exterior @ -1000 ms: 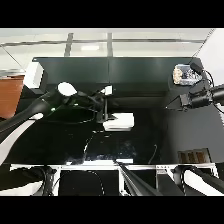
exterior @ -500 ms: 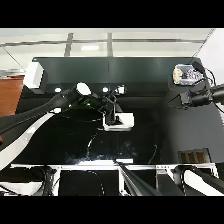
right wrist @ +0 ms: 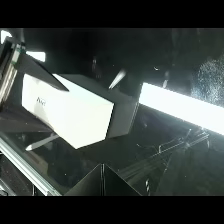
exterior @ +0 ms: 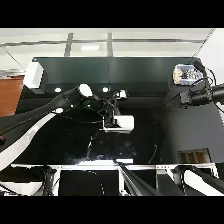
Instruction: Fold the box and place the chain.
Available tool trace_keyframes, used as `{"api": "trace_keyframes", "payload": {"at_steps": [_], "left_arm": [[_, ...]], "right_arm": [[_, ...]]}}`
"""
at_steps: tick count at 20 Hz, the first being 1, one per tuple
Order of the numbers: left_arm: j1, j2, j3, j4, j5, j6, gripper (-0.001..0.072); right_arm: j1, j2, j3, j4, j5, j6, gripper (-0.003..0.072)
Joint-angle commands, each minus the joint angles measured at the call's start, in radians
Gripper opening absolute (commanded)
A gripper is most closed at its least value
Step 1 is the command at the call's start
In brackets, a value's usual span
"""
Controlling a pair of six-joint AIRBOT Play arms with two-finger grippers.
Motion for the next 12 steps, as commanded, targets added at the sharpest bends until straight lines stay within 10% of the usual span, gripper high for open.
{"api": "trace_keyframes", "payload": {"at_steps": [1, 12], "left_arm": [[-0.025, 0.000, 0.001, 0.053, 0.030, 0.000, 0.0711], [-0.142, -0.019, 0.000, 0.092, 0.235, 0.000, 0.0711]], "right_arm": [[0.000, 0.000, 0.001, 0.001, -0.005, 0.000, 0.0011], [0.000, 0.000, 0.001, 0.001, -0.014, 0.000, 0.0011]]}}
